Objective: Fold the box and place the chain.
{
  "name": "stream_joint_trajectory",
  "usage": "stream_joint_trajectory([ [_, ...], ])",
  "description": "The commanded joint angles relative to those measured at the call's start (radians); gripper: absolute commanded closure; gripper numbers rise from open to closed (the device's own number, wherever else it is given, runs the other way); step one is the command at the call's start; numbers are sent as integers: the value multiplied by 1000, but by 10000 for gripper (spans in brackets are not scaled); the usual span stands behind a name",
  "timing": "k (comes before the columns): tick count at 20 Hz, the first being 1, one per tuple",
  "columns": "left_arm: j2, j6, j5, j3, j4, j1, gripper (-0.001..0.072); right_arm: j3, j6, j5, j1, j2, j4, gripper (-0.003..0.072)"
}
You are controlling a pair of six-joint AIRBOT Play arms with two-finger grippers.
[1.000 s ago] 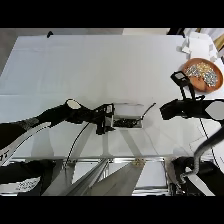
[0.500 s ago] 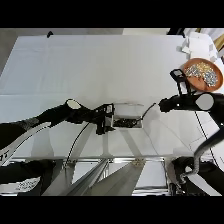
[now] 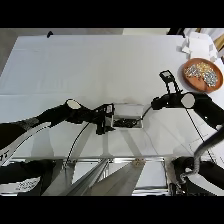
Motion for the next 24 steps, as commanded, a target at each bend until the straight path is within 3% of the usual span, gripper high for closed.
stream_joint_trajectory([
  [1, 1, 0, 0, 0, 0, 1, 574, -1, 60, -52, 14, -28, -26, 391],
  [6, 1, 0, 0, 0, 0, 1, 574, -1, 62, -20, 14, -84, -26, 390],
  [22, 1, 0, 0, 0, 0, 1, 574, -1, 117, -14, 14, -85, -26, 398],
  [24, 1, 0, 0, 0, 0, 1, 574, -1, 119, -14, 14, -99, -26, 462],
])
